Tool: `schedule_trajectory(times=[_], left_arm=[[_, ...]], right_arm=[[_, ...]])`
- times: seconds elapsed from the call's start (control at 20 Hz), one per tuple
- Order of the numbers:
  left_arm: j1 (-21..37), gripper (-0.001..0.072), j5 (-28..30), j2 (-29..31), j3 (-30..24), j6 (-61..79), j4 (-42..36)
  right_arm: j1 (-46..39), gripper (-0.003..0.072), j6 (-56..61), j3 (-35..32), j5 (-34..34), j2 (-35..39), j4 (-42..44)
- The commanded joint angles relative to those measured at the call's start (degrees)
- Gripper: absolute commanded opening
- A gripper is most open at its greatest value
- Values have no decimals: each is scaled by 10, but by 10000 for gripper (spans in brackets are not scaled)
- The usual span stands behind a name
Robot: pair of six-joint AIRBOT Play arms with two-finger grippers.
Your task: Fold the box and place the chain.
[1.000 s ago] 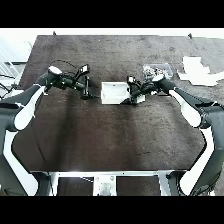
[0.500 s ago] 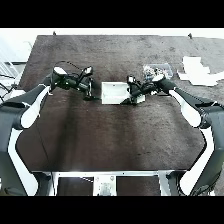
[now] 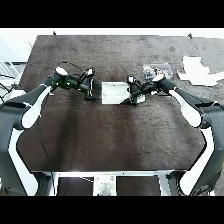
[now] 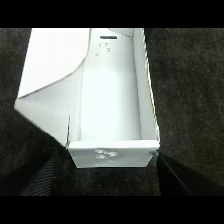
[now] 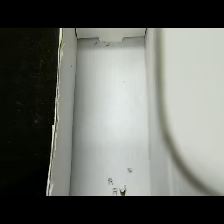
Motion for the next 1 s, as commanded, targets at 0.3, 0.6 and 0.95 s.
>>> schedule_trajectory(times=[0.3, 0.6, 0.95], left_arm=[[-24, 704, 14, 2, 1, -22, 20], [-28, 703, 17, -12, -2, -20, 20], [-40, 703, 32, -31, -2, 10, -3]], right_arm=[[0, 535, 0, 0, 0, 0, 0], [0, 535, -1, 0, 0, 0, 0], [0, 535, 0, 0, 0, 0, 0]])
